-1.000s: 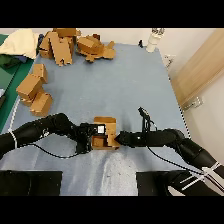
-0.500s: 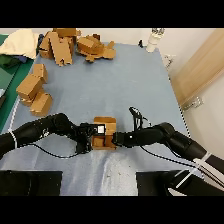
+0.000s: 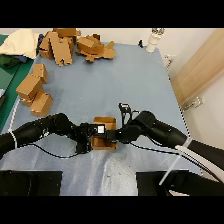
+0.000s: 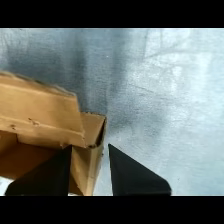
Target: Fold the box.
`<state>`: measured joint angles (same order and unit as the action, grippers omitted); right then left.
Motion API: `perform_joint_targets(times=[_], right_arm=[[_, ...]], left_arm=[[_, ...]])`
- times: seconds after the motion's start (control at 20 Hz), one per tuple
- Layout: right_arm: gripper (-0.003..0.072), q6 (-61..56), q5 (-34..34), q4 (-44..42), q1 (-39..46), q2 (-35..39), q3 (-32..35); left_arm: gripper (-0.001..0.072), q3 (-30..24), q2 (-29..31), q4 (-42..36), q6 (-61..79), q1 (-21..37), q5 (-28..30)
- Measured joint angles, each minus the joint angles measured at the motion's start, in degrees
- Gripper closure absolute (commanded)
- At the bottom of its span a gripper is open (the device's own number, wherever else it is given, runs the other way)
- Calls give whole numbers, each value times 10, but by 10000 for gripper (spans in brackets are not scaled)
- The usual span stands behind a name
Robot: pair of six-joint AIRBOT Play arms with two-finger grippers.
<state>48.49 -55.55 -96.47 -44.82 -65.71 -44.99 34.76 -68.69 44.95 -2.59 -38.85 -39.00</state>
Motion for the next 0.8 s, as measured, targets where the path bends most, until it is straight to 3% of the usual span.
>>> perform_joint_targets(times=[0.35, 0.5, 0.6, 0.75, 0.8], right_arm=[[369, -92, -112, 38, -25, -96, -75], [592, -115, -130, 37, -27, -118, -84], [680, -122, -135, 33, -28, -131, -88], [676, -129, -141, 32, -28, -142, -90], [544, -131, -141, 33, -30, -145, -91]], left_arm=[[408, 0, 0, 0, 0, 0, 0], [408, 0, 0, 0, 0, 0, 0], [408, 0, 0, 0, 2, 0, 2], [408, 0, 0, 0, 2, 0, 2], [408, 0, 0, 0, 1, 0, 1]])
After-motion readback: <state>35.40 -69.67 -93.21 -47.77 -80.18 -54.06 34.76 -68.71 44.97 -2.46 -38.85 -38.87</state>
